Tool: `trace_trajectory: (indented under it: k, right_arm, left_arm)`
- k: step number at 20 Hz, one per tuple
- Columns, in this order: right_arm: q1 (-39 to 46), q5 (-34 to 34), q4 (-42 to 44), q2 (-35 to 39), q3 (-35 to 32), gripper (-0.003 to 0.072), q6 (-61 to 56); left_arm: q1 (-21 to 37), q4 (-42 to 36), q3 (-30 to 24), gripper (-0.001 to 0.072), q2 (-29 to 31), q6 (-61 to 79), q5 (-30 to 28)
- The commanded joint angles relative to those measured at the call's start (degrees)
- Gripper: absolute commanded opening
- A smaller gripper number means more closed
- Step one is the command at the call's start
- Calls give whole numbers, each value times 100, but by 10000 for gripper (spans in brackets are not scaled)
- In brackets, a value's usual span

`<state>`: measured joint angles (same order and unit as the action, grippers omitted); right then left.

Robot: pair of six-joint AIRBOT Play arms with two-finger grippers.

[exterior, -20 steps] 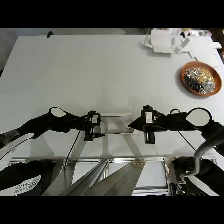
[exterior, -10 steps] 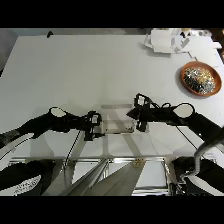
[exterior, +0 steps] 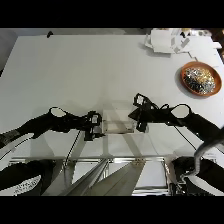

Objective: Fold the box and place the chain.

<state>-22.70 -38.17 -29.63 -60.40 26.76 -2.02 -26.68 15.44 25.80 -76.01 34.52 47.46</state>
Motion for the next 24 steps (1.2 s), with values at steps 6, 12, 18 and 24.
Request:
trace_trajectory:
  k: [6,12,18,24]
  right_arm:
    - [-2,-634,-490,1104,-7,21,424]
    - [-2,-1696,-3510,1381,-46,27,463]
    - [-4,-1154,-2212,774,-131,181,1228]
    - [-4,-1014,-1449,190,-131,181,1733]
  left_arm:
    - [4,-2,2,136,0,0,-9]
    - [4,-2,2,136,0,0,-11]
    - [4,-2,2,136,0,0,-11]
    - [4,0,2,136,0,0,-9]
